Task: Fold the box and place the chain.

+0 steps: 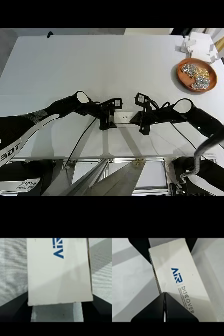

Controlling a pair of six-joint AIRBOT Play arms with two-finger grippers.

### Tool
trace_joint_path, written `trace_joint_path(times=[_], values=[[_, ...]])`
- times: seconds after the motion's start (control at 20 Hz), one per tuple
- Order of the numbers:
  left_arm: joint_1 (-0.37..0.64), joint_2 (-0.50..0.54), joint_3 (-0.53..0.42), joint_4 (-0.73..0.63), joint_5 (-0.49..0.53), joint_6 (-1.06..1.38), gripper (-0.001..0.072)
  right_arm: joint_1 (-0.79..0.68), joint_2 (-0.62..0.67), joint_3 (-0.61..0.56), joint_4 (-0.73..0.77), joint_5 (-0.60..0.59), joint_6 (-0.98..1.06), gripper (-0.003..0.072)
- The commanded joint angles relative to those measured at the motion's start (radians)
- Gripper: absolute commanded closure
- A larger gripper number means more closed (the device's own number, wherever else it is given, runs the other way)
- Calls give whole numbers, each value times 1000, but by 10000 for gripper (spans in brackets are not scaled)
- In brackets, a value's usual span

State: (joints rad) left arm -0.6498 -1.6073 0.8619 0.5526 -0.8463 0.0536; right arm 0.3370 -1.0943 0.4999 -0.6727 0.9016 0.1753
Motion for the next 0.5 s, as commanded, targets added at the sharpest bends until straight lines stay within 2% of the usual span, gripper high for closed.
trace_joint_path(times=[0.0, 0.25, 0.35, 0.45], values=[[0, 1, 0, -2, 19, -2, 506, 0, -1, -28, -29, -51, -6, 677], [0, 1, 1, -2, 19, -2, 506, -1, 37, -16, -4, -53, 7, 675], [0, 1, 1, -2, 19, -2, 506, -1, 92, 17, -5, -52, 77, 674], [0, 1, 1, -2, 19, -2, 506, -1, 161, 63, -56, -45, 246, 674]])
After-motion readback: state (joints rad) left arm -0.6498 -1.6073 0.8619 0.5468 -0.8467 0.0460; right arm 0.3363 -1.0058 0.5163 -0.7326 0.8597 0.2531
